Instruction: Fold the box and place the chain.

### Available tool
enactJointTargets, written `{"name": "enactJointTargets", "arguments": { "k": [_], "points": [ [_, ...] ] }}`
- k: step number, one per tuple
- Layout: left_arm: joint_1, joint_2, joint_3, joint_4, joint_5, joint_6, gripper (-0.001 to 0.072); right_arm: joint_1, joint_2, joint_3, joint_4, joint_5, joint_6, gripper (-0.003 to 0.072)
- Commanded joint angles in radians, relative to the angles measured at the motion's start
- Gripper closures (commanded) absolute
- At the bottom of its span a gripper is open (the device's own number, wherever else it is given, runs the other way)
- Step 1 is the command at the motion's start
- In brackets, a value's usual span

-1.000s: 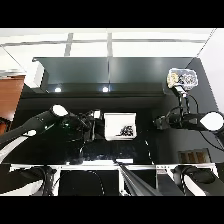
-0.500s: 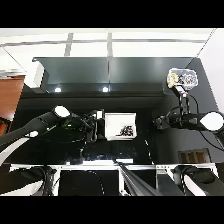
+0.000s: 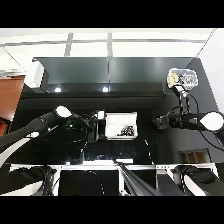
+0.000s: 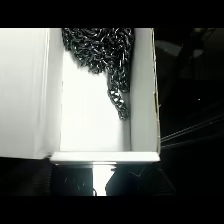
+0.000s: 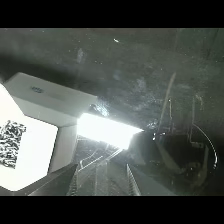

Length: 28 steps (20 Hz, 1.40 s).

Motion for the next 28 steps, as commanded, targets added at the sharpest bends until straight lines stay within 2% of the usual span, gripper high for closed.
{"name": "enactJointTargets", "arguments": {
  "k": [1,2,5,7,8,9,12,13,16,18,24,28],
  "points": [
    [-0.03,0.0,0.001,0.022,0.02,0.003,0.0323,0.001,-0.001,0.0,0.001,-0.002,0.0,0.0309],
    [-0.031,0.0,0.001,0.037,0.016,0.003,0.0378,0.001,-0.001,0.0,0.001,-0.002,-0.001,0.0309],
    [-0.031,0.0,0.001,0.039,0.014,0.003,0.0378,0.001,-0.002,0.0,0.002,-0.016,-0.001,0.0309],
    [-0.031,0.0,0.001,0.039,0.014,0.003,0.0378,0.001,-0.008,0.0,0.025,-0.084,0.0,0.0293],
    [-0.031,0.0,0.001,0.039,0.014,0.003,0.0378,0.001,-0.019,0.001,0.074,-0.132,0.0,0.0147],
    [-0.031,0.0,0.001,0.038,0.015,0.003,0.0378,0.001,-0.043,0.014,0.137,-0.174,-0.001,0.0041],
    [-0.029,0.002,0.001,0.038,0.024,-0.001,0.0378,0.003,-0.184,0.114,0.186,-0.28,-0.013,0.0044],
    [-0.029,0.002,0.001,0.038,0.027,0.0,0.0378,0.01,-0.248,0.158,0.219,-0.274,-0.06,0.0044],
    [-0.029,0.002,0.001,0.038,0.043,0.0,0.0378,0.066,-0.447,0.293,0.359,-0.134,-0.25,0.0045],
    [-0.029,0.002,0.001,0.038,0.045,0.0,0.0378,0.108,-0.52,0.338,0.413,-0.031,-0.424,0.0046],
    [-0.029,0.002,0.001,0.037,0.045,-0.001,0.0377,0.131,-0.528,0.34,0.283,0.209,-0.877,0.0055],
    [-0.029,0.002,0.001,0.034,0.045,-0.001,0.0376,0.132,-0.508,0.341,0.262,0.276,-0.934,0.0054]
  ]
}}
